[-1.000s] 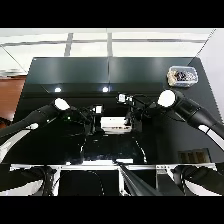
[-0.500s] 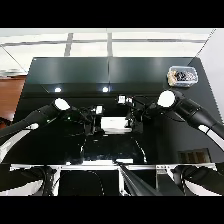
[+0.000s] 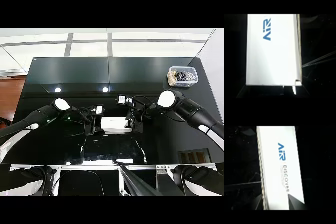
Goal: Fold the box and place the chain.
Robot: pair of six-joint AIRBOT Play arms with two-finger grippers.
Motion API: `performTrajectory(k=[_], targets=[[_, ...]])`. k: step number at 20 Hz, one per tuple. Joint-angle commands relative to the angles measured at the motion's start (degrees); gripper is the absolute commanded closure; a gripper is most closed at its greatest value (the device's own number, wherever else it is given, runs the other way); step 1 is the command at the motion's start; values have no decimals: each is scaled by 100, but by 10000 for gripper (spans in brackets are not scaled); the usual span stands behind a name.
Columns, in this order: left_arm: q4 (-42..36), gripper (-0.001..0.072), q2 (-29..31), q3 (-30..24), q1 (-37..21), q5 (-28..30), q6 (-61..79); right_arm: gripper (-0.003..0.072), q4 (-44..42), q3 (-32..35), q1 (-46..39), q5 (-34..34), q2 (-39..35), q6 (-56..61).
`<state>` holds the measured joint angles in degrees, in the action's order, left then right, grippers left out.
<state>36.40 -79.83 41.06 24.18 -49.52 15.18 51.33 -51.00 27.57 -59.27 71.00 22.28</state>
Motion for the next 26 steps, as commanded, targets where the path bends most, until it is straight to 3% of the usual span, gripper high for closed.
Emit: performTrajectory(k=[1,14,16,19,21,22,23,24,26], targets=[[0,243,-4,-4,0,2,0,315,142,7,4,-9,0,20],[-2,243,-4,-4,0,4,-2,315,101,111,2,-74,-55,396],[0,243,-4,-4,0,4,-2,315,118,114,-133,-79,-256,1016],[-2,243,-4,-4,0,4,-4,315,57,114,-636,-306,-614,2883],[-2,243,-4,-4,-2,4,-7,317,-555,229,-887,-669,-608,3491],[-4,242,-4,-4,-2,4,-7,332,-1027,378,-898,-667,-608,3486],[-4,243,-4,-4,-2,4,-7,601,-1539,568,-872,-584,-608,3462],[-2,242,-4,-4,-2,4,-7,672,-1934,752,-824,-365,-597,3451],[-2,242,-4,-4,-2,4,-7,673,-2660,1080,-741,214,-538,3453]])
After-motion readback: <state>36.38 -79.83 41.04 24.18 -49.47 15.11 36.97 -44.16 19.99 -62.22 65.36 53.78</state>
